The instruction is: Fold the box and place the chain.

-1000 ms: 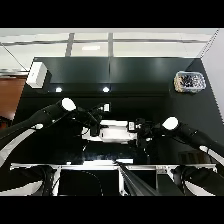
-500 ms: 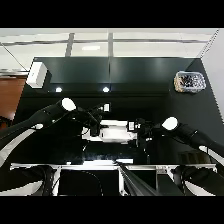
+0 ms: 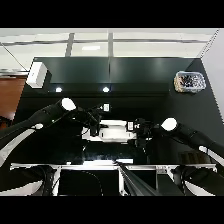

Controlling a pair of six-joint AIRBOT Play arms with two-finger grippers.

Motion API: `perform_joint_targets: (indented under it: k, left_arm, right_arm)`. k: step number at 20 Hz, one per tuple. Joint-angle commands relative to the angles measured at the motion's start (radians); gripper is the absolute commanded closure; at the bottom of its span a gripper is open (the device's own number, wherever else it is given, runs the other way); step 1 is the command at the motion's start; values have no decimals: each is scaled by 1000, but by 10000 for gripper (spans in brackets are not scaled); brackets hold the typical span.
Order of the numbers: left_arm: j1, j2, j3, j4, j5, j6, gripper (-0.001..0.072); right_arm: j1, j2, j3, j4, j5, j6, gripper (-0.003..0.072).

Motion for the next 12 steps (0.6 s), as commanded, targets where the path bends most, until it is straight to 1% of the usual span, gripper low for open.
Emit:
perform_joint_targets:
  k: [1,5,7,10,11,12]
  left_arm:
    - [0,0,1,0,0,0,684]
    - [0,0,1,0,0,0,683]
    - [0,0,1,0,0,0,682]
    - [0,0,14,0,-26,0,671]
    - [0,1,26,4,-47,0,579]
    - [1,3,41,18,-75,-6,467]
  right_arm:
    - [1,0,0,-3,-6,3,57]
    - [1,0,0,-3,-6,3,58]
    - [1,0,0,-4,-7,3,257]
    - [1,0,0,-5,-7,3,260]
    - [1,0,0,-5,-7,3,260]
    - [1,0,0,-5,-7,3,260]
